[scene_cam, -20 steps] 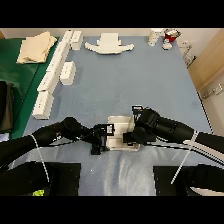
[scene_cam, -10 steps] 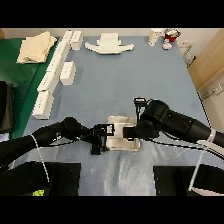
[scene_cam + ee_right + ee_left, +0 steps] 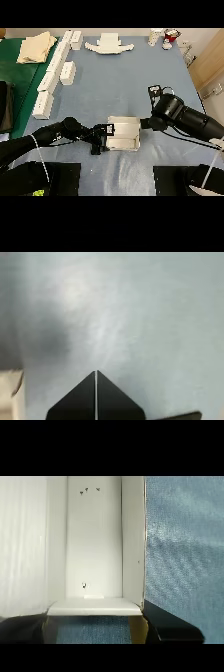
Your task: Fold the box.
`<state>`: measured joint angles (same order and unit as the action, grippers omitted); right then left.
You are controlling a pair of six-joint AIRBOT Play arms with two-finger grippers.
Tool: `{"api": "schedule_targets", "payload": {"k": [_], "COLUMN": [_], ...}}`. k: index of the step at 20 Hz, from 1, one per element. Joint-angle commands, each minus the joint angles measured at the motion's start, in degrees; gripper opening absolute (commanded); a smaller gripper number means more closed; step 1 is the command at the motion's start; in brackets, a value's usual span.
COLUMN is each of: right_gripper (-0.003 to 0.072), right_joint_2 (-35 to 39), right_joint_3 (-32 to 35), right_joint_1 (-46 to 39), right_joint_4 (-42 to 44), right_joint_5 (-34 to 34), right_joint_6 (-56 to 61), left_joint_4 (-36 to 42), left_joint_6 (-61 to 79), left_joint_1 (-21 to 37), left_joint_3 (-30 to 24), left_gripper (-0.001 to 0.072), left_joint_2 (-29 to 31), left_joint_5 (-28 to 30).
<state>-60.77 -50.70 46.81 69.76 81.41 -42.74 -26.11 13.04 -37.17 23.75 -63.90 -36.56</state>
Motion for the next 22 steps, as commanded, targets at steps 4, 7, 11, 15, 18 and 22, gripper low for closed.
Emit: {"api": "schedule_targets", "payload": {"k": [4, 7, 11, 15, 18, 22], "right_gripper": [0.0000, 0.0000, 0.0000, 0.0001, 0.0002, 0.0001], "right_joint_2": [-5.9, -8.7, -11.6, -12.1, -12.1, -12.0], "right_joint_3": [0.7, 0.7, 0.6, 0.7, 0.7, 0.7], "right_joint_1": [-19.8, -31.3, -39.4, -38.1, -35.1, -31.4], "right_joint_4": [24.3, 54.1, 74.4, 75.5, 72.6, 68.3], "right_joint_5": [-23.1, -23.8, -10.0, -1.3, -1.6, -1.9], "right_joint_6": [-22.2, -45.9, -69.1, -75.6, -75.9, -77.0], "left_joint_4": [0.0, 0.0, 0.0, 0.0, 0.0, 0.0], "left_joint_6": [0.0, 0.0, 0.0, 0.0, 0.0, 0.0], "left_joint_1": [0.0, 0.0, 0.0, 0.0, 0.0, 0.0], "left_joint_3": [0.1, 0.1, 0.1, 0.1, 0.1, 0.1], "left_gripper": [0.0457, 0.0457, 0.0457, 0.0457, 0.0457, 0.0457], "left_joint_2": [0.0, 0.0, 0.0, 0.0, 0.0, 0.0], "left_joint_5": [0.0, 0.0, 0.0, 0.0, 0.0, 0.0]}}
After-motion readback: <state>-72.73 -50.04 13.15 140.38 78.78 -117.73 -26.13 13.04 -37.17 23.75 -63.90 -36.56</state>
